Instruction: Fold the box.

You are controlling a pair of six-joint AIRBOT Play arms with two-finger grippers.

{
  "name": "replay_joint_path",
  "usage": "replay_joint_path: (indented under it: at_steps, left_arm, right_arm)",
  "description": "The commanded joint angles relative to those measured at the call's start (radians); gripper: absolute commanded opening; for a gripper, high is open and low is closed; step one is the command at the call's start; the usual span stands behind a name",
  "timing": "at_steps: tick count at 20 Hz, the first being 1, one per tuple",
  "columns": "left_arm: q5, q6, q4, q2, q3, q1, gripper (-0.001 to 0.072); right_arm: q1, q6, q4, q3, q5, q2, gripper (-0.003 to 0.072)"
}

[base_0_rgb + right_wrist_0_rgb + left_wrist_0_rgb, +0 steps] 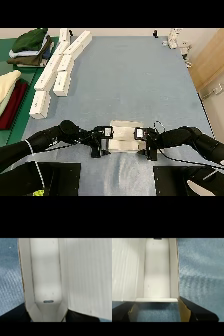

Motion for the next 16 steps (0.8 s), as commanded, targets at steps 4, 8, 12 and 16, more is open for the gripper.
replay_joint_path:
  at_steps: [4, 8, 12, 16]
  left_arm:
    - [0.069, -0.029, 0.039, -0.014, 0.002, -0.054, 0.0694]
    - [0.084, -0.037, 0.044, -0.015, 0.002, -0.061, 0.0694]
    - [0.082, -0.037, 0.046, -0.015, 0.002, -0.061, 0.0691]
    - [0.082, -0.049, 0.046, -0.024, 0.012, -0.061, 0.0589]
  right_arm:
    - [0.0, 0.0, 0.0, 0.001, 0.0, 0.0, 0.0488]
    - [0.0, 0.0, 0.0, 0.001, 0.0, 0.0, 0.0488]
    - [0.0, 0.0, 0.0, 0.001, 0.0, 0.0, 0.0488]
    - [0.0, 0.0, 0.0, 0.001, 0.0, 0.0, 0.0488]
